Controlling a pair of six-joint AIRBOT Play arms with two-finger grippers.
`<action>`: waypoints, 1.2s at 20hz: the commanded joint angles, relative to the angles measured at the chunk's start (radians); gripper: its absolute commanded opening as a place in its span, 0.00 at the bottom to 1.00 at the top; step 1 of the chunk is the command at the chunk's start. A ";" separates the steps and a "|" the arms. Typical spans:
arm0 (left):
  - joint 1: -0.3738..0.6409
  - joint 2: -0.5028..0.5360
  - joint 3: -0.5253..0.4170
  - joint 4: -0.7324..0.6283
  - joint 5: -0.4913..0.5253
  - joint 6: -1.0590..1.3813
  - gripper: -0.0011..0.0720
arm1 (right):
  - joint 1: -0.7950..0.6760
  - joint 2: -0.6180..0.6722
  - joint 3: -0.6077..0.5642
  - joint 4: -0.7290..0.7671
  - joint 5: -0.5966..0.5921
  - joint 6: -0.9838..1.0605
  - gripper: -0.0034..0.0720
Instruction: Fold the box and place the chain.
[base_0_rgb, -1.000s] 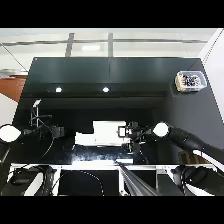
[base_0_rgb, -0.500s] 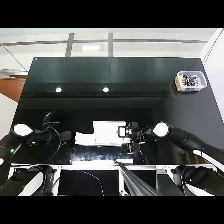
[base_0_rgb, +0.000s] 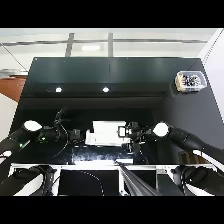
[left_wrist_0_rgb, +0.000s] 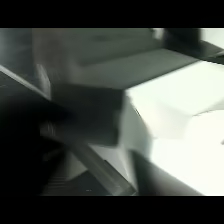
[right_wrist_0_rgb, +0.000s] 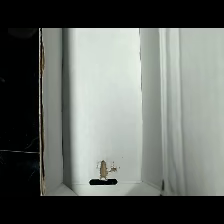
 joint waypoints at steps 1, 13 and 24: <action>-0.011 -0.006 0.047 -0.013 -0.046 0.035 0.92 | 0.000 0.000 0.000 0.000 0.000 0.000 0.68; -0.164 -0.006 0.108 -0.042 -0.039 0.029 0.97 | 0.000 0.000 0.000 0.000 0.000 0.000 0.68; -0.465 -0.006 0.203 0.273 0.210 -0.512 0.93 | 0.000 0.000 0.000 0.000 -0.001 0.000 0.68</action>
